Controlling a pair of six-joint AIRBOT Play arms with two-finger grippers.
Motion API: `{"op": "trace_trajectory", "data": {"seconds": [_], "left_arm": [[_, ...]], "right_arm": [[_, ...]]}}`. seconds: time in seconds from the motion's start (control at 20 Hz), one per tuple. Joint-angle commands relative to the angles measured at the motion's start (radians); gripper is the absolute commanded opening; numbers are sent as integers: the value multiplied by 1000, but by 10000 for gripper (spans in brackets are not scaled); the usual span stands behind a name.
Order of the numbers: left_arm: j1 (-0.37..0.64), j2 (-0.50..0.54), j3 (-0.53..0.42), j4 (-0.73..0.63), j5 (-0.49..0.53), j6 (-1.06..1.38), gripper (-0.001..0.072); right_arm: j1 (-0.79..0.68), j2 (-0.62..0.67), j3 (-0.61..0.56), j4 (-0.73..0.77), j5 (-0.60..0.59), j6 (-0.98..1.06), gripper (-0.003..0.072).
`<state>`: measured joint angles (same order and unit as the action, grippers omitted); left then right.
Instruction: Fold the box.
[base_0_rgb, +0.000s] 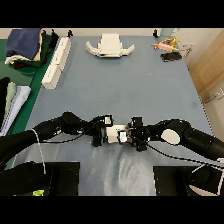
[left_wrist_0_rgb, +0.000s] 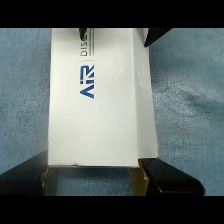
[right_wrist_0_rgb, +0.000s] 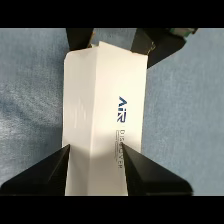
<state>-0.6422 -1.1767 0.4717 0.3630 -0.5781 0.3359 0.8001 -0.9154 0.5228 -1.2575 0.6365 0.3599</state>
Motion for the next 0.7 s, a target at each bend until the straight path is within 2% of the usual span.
{"op": "trace_trajectory", "data": {"seconds": [0.0, 0.1, 0.15, 0.65], "left_arm": [[0, 0, 1, 0, 0, 0, 519], [0, 0, 1, 0, 0, 0, 519], [0, 0, 1, 0, 0, 0, 519], [0, 0, 1, 0, 0, 0, 519]], "right_arm": [[6, -6, -2, -40, -21, 12, 406], [6, -6, -2, -45, -21, 17, 397], [6, -3, -2, -45, -20, 18, 308], [6, 63, -2, -45, -26, 17, 301]]}}
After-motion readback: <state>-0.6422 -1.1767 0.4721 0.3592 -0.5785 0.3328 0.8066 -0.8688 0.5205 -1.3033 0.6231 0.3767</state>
